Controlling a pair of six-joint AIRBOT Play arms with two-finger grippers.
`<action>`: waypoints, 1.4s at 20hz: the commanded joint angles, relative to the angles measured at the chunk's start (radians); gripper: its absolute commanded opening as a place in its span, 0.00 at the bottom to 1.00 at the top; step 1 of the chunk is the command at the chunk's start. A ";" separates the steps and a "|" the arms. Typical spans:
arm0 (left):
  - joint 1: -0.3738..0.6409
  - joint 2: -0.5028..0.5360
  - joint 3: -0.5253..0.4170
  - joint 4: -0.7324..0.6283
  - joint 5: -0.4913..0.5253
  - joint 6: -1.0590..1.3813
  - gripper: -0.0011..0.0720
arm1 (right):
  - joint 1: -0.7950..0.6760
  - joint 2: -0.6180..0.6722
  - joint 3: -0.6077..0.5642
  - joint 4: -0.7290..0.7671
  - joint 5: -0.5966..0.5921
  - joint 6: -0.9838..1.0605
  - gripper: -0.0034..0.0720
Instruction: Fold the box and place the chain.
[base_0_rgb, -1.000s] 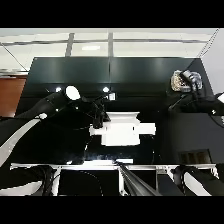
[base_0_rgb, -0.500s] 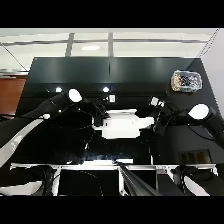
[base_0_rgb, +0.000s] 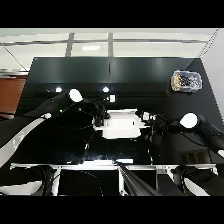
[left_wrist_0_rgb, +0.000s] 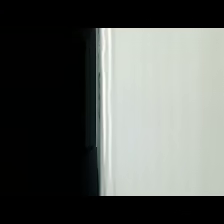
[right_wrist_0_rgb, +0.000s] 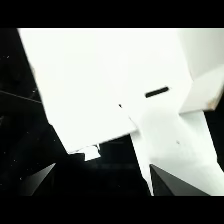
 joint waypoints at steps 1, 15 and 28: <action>0.001 -0.001 -0.001 0.002 -0.001 0.000 0.05 | 0.071 -0.013 -0.017 0.019 -0.078 -0.050 0.93; 0.001 -0.001 -0.001 0.002 0.000 0.000 0.05 | 0.159 -0.062 0.079 0.113 -0.197 -0.178 0.93; 0.001 -0.001 -0.001 0.002 0.004 0.000 0.05 | 0.036 -0.082 0.116 0.277 -0.205 -0.268 0.93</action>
